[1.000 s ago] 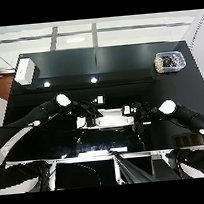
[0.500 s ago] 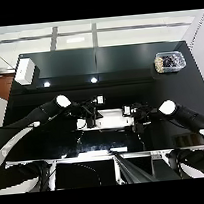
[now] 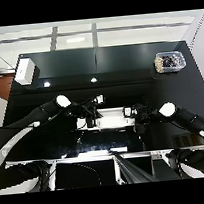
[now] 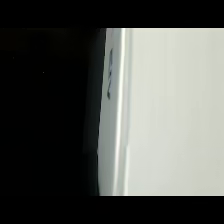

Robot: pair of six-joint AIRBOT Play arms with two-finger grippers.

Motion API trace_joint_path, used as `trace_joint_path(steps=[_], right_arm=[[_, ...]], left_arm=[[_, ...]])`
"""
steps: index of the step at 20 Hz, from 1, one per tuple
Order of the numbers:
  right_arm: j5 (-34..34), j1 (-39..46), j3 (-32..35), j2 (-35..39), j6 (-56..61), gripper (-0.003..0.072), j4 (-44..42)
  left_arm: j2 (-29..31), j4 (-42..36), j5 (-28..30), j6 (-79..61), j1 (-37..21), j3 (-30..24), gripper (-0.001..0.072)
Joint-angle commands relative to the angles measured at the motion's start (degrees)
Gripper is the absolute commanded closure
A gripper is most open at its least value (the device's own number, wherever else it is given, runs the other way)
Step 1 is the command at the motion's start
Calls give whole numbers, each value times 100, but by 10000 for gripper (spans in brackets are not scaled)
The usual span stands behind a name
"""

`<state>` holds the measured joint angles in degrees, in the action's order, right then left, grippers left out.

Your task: Fold the box and place the chain.

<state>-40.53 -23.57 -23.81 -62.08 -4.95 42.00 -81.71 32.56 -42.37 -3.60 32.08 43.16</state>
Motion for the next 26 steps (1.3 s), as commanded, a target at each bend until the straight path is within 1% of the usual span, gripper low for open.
trace_joint_path(steps=[1, 5, 9, 10, 13, 15, 19, 21, 26], right_arm=[[114, 0, 0, 13, -2, -27, -4], [-173, 4, -98, 13, 0, -28, 0], [-483, 501, -273, 13, -221, -28, -155], [-616, 592, -315, 2, -409, -28, -262], [-824, 605, -317, -85, -1165, -28, -1047], [-820, 608, -317, -208, -1419, -27, -1182], [-872, 608, -317, -404, -1541, -27, -1174], [-1069, 605, -317, -413, -1543, -27, -1169], [-1187, 605, -317, -413, -1541, -27, -1128]], left_arm=[[4, 2, 2, 0, 2, -2, 689], [4, 2, -2, 2, 2, -2, 689], [4, 2, -7, 0, 2, -2, 689], [4, 2, -7, 0, 2, -2, 689], [4, 2, -7, 0, 2, -2, 689], [4, 2, -7, 0, 2, -2, 689], [4, 2, -7, 0, 2, -2, 688], [4, 2, -7, 0, 2, -2, 688], [4, 2, -7, 0, 0, -2, 688]])
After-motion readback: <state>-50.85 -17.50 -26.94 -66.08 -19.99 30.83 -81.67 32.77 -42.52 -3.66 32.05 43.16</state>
